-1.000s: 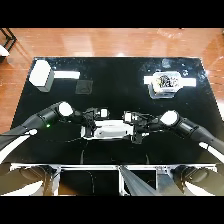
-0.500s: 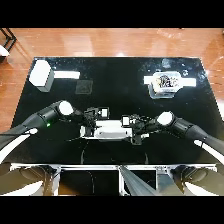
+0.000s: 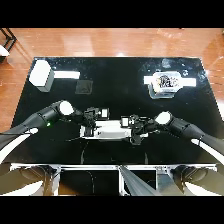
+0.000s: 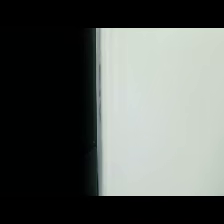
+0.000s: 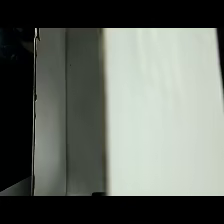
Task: Fold the box and place the chain.
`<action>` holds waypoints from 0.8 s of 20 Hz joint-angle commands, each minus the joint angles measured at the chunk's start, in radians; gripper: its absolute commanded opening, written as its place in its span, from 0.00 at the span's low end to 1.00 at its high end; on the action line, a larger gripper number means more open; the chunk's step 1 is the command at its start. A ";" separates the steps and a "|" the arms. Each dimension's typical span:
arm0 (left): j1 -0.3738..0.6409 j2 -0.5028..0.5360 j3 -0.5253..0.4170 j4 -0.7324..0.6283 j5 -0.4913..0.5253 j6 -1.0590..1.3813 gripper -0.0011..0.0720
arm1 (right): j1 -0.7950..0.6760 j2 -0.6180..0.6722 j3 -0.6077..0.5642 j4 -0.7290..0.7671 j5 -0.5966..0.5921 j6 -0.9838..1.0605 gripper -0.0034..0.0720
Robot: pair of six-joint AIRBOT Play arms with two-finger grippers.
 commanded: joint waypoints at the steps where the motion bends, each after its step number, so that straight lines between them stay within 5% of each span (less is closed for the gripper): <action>1: 0.000 -0.001 0.001 0.005 -0.001 0.000 0.04 | 0.000 -0.010 0.000 0.008 -0.007 -0.004 0.98; 16: 0.000 -0.001 0.001 0.005 -0.002 0.000 0.04 | -0.062 0.006 0.000 0.008 0.028 0.027 0.98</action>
